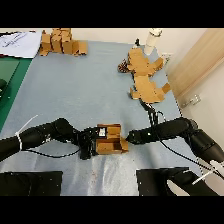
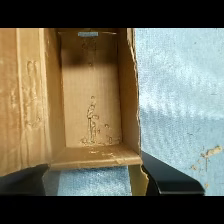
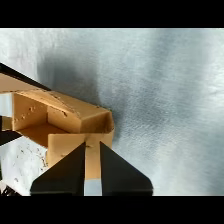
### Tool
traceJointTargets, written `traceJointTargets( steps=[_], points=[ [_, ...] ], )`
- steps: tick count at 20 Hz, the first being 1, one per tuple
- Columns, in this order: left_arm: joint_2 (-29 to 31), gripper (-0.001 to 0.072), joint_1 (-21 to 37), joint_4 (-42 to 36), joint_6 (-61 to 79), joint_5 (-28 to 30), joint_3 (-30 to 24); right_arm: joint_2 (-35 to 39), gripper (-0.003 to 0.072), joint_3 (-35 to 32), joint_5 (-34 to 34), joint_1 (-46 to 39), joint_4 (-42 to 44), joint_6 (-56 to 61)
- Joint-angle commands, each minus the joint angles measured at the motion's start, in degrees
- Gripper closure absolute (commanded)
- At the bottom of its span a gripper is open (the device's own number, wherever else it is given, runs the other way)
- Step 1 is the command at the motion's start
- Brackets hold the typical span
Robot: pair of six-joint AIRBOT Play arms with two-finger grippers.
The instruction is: Fold the box.
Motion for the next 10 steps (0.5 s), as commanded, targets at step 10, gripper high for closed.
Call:
traceJointTargets(
  steps=[10],
  points=[
    [1.07, 0.0246, 1.18, 7.43, -4.24, 0.76, 0.17, 0.13, 0.053, 0.39, 5.86, 5.05, -3.13, 8.94]
  ],
)
